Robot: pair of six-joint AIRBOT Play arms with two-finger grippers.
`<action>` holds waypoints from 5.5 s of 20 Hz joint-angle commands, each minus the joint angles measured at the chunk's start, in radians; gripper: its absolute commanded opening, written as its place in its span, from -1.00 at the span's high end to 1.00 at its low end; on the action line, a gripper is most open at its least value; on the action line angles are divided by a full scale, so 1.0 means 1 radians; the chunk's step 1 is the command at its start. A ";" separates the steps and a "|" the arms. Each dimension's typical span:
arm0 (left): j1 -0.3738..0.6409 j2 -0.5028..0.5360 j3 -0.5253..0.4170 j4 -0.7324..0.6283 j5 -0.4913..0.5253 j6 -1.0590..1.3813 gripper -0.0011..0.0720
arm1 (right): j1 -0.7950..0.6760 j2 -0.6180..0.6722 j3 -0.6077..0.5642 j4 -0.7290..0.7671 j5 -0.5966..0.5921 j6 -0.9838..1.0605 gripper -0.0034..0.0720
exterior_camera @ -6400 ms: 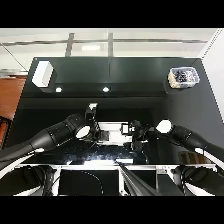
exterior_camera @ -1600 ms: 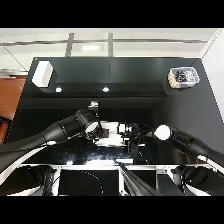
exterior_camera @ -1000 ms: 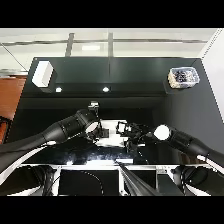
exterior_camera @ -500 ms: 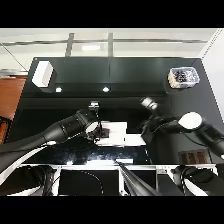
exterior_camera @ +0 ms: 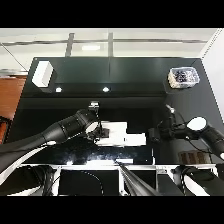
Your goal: Fold the box and place the chain.
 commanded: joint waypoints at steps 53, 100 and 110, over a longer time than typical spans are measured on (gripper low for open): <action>0.001 0.000 0.001 0.005 0.007 0.000 0.89 | 0.755 -0.306 0.510 -0.682 -0.007 0.992 -0.02; 0.000 0.000 0.001 0.005 0.003 0.000 0.89 | 0.784 -0.394 0.537 -0.686 -0.025 1.079 0.68; 0.001 0.000 0.001 0.005 0.003 0.000 0.89 | 0.783 -0.369 0.546 -0.680 -0.014 0.975 -0.44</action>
